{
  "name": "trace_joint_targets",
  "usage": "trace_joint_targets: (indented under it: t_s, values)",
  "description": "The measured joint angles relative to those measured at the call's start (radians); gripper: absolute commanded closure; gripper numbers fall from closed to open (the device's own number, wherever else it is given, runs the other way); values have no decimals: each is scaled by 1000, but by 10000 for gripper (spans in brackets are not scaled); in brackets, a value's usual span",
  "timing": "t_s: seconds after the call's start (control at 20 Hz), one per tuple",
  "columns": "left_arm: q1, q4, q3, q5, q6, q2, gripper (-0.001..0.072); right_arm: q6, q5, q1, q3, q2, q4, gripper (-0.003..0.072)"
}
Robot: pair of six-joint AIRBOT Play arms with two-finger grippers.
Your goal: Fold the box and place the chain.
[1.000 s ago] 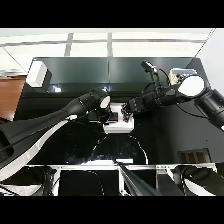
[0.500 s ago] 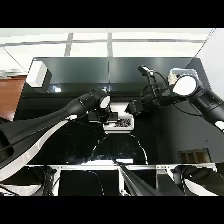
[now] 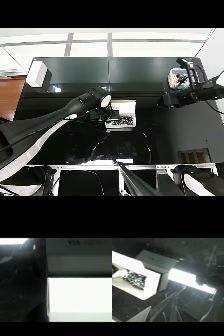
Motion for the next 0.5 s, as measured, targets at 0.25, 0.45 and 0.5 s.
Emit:
trace_joint_targets:
  t_s: [0.25, 0.45, 0.5]
  values:
    - [0, 24, 38, -1, -18, 58, 184, -22, -25, -32, 0, 9, 7, 322]
    - [5, 120, 40, -53, 9, 166, 187, -27, -41, -39, 0, 10, 9, 323]
    - [9, 152, 35, -82, 21, 196, 187, -28, -43, -40, 0, 10, 9, 323]
